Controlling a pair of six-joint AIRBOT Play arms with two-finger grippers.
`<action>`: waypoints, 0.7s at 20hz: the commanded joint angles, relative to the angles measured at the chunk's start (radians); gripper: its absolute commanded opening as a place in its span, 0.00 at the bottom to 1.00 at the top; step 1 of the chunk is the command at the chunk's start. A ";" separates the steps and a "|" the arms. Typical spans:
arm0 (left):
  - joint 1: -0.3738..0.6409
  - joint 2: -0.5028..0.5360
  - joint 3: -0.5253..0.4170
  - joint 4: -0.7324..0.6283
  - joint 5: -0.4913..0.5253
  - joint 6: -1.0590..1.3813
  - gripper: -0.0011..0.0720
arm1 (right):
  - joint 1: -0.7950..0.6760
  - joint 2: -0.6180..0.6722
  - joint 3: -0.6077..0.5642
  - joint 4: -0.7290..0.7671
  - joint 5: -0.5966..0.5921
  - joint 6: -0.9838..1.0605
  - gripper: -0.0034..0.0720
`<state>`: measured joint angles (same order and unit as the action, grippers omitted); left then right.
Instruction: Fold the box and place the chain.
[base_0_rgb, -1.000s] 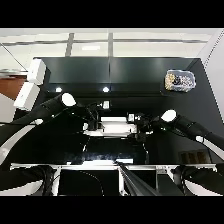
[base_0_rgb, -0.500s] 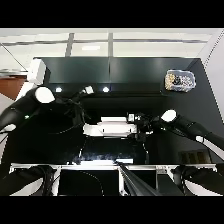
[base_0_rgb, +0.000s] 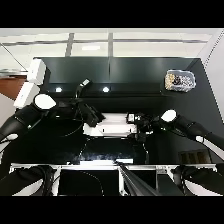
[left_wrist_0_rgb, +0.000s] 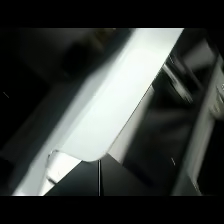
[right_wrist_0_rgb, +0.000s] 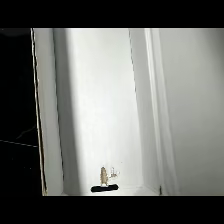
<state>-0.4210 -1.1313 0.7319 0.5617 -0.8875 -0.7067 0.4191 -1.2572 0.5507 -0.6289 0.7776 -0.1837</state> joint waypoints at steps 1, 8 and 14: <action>-0.040 -0.045 -0.017 -0.080 0.250 0.004 0.06 | 0.001 -0.001 0.000 0.000 0.000 0.000 0.67; -0.056 -0.179 -0.017 -0.072 0.273 0.006 0.06 | 0.001 -0.001 0.000 0.001 0.000 0.000 0.67; -0.109 -0.214 -0.006 0.033 0.259 0.108 0.05 | 0.001 -0.001 0.000 0.002 0.000 0.000 0.67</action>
<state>-0.5186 -1.3319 0.7197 0.5526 -0.6273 -0.6285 0.4194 -1.2579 0.5507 -0.6273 0.7784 -0.1829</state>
